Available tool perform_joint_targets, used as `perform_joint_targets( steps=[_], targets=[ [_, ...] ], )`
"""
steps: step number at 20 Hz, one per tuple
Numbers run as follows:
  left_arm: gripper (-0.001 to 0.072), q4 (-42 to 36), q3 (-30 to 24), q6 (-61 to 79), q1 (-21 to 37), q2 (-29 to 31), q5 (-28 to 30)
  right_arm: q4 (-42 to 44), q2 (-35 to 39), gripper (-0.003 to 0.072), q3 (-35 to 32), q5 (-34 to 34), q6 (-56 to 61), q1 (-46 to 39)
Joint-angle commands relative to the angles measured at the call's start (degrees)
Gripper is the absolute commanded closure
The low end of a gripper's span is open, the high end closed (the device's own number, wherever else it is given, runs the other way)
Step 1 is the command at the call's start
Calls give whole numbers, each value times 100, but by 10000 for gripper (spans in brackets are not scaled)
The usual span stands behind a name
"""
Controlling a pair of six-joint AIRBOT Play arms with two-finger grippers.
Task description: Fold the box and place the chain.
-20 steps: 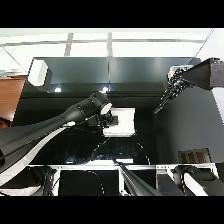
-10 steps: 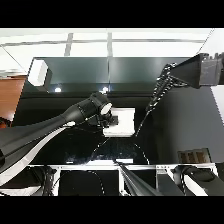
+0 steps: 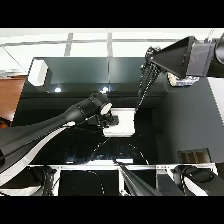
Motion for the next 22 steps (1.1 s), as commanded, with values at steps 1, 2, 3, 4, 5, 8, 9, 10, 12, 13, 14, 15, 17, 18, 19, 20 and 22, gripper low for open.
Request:
perform_joint_targets(
  steps=[1,2,3,4,5,8,9,10,12,13,14,15,17,18,19,20,22],
  targets=[
    [684,0,2,0,0,0,4,109,2,682,20,-273,15,74],
    [684,0,2,-2,0,0,7,118,2,682,33,-289,13,74],
    [684,0,2,-2,0,0,4,125,2,682,55,-289,13,74],
    [684,0,2,0,0,0,4,144,2,682,76,-291,13,74],
    [684,0,2,0,0,0,4,177,2,682,98,-293,15,74],
    [684,-2,2,0,0,0,4,278,-9,681,107,-321,-28,76],
    [684,0,2,0,0,0,2,203,-31,681,101,-258,-26,76],
    [684,0,2,0,0,0,4,120,-87,681,98,-83,13,79],
    [684,0,2,-2,0,0,7,50,-190,681,-4,107,59,236],
    [684,0,2,0,0,0,7,2,-221,681,-122,81,70,372],
    [684,0,2,-2,0,0,7,-103,-264,681,-225,33,116,509],
    [684,0,2,0,0,0,4,-184,-308,681,-243,-50,118,616],
    [684,0,2,0,0,0,2,-175,-313,682,-210,-407,116,647],
    [684,0,2,0,0,0,0,-177,-313,681,-149,-459,116,647],
    [684,0,2,-2,0,0,0,-179,-313,682,-50,-448,114,647],
    [684,0,2,0,0,0,0,-181,-313,682,76,-442,114,647],
    [684,0,2,0,0,0,2,-179,-313,682,422,-396,116,647]
  ],
)
